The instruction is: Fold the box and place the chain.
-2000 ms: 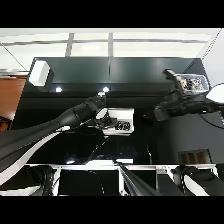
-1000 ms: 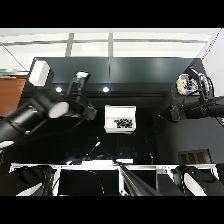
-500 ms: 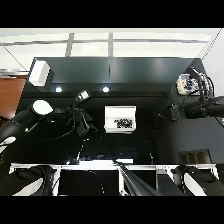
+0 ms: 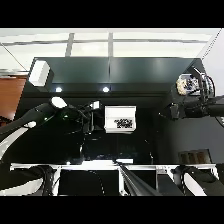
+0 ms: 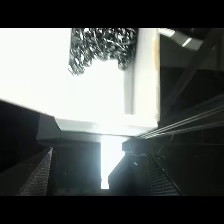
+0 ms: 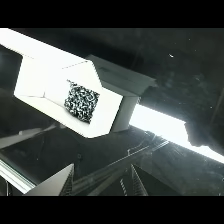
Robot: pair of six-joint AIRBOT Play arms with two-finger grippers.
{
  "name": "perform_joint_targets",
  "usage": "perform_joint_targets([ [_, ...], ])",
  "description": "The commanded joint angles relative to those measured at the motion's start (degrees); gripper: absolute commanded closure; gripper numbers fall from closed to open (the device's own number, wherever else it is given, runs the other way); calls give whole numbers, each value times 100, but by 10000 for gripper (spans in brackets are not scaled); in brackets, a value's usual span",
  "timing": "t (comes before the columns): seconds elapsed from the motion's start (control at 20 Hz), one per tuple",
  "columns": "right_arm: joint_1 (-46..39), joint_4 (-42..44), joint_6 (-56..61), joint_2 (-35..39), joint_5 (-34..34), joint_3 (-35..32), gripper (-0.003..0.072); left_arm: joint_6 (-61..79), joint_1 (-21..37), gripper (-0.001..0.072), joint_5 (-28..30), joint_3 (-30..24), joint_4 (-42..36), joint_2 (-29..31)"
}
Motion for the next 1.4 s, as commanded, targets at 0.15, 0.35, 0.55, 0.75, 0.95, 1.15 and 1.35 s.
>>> perform_joint_targets([
  [0.15,4,-2,15,2,-98,7,273,229,-146,0,13,221,-205,-289],
  [0.35,4,-4,13,2,-116,7,273,223,-348,-1,17,229,-160,-345],
  [0.55,4,-7,13,2,-116,7,273,107,-365,0,7,229,-151,-365],
  [0.75,4,-4,13,2,-144,4,273,15,-372,-1,-28,229,-256,-365],
  [0.95,4,-4,13,2,-199,4,273,-20,-376,0,-26,229,-634,-365],
  [1.15,33,42,15,2,-341,-109,272,-11,-450,3,-2,229,-619,-365],
  [1.35,498,66,26,0,-1263,-586,200,201,-549,338,37,229,-592,-367],
])
